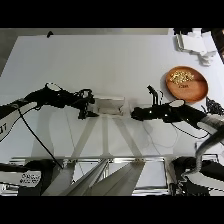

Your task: Fold the box and place the chain.

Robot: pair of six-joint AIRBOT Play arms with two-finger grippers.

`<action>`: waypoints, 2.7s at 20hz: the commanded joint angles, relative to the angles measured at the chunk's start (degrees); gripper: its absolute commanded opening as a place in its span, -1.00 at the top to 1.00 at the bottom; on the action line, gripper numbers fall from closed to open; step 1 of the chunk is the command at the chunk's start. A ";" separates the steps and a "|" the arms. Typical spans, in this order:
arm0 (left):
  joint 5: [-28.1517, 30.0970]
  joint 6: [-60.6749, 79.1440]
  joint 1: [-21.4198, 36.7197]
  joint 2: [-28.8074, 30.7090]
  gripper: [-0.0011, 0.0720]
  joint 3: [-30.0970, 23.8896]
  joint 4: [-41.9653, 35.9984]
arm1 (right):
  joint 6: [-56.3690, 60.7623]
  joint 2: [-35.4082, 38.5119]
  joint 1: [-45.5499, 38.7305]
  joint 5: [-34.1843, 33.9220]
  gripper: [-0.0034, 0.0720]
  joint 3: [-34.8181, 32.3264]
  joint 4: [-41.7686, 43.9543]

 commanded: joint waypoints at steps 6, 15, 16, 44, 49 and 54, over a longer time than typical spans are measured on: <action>0.00 0.02 0.00 0.00 0.46 0.07 0.02 | -2.56 2.25 0.66 1.42 0.19 0.00 5.84; 0.00 0.02 0.00 0.00 0.46 0.07 0.02 | -2.54 6.56 2.49 -2.43 -0.24 0.00 4.96; 0.00 0.02 0.00 0.00 0.46 0.07 0.02 | -2.54 6.56 4.24 -4.39 -0.44 0.00 4.07; 0.00 0.02 0.00 0.00 0.46 0.07 0.02 | 63.56 -1.90 23.58 -4.61 -0.84 25.31 -65.02; 0.00 0.02 0.00 0.00 0.46 0.07 0.02 | 72.00 -6.29 25.79 2.43 -0.80 29.53 -72.11; 0.00 0.02 0.00 0.00 0.46 0.07 0.02 | 83.97 -10.51 28.70 9.29 -0.52 29.90 -83.32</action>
